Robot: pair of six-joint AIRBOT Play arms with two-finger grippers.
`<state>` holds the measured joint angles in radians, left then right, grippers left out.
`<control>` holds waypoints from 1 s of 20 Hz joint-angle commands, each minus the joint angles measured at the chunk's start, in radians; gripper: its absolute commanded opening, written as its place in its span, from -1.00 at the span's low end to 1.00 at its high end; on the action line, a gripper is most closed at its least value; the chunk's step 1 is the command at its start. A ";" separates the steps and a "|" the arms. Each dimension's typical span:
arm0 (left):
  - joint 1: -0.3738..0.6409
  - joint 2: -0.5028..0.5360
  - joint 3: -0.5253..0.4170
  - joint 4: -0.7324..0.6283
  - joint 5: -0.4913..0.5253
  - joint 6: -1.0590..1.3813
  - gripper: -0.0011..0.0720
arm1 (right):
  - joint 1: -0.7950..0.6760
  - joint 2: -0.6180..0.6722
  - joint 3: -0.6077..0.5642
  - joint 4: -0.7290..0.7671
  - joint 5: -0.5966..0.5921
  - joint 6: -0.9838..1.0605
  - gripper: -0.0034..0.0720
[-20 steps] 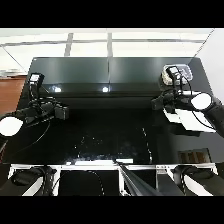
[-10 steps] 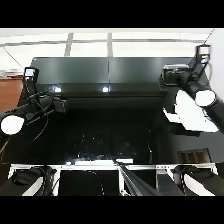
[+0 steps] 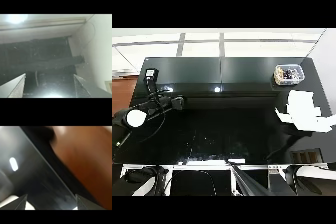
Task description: Fold the box and place the chain.
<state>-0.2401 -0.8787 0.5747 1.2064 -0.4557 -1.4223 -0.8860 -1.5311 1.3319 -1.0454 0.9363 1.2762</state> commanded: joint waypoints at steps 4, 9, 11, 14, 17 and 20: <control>0.000 -0.051 0.000 -0.041 0.006 -0.003 0.97 | -0.100 -0.194 0.097 -0.137 0.529 -0.239 0.96; 0.000 -0.069 0.000 -0.041 0.005 -0.003 0.97 | -0.040 -0.196 0.097 -0.185 0.529 -0.285 -0.10; 0.000 -0.069 0.000 -0.041 0.005 -0.003 0.97 | -0.032 -0.179 0.096 -0.180 0.553 -0.285 -0.67; 0.000 -0.069 0.000 -0.041 0.005 -0.003 0.97 | -0.006 -0.101 0.072 -0.074 0.543 -0.286 -0.87; 0.000 -0.069 0.000 -0.086 -0.014 -0.003 0.96 | 0.055 0.058 -0.080 0.157 0.449 -0.318 -0.87; -0.011 -0.069 0.000 -0.113 -0.026 -0.003 0.97 | 0.180 0.283 -0.357 0.266 0.332 -0.385 -0.87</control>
<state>-0.2440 -0.9478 0.5747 1.1252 -0.4671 -1.4258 -0.7948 -1.4151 1.1664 -0.9230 1.3758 0.9409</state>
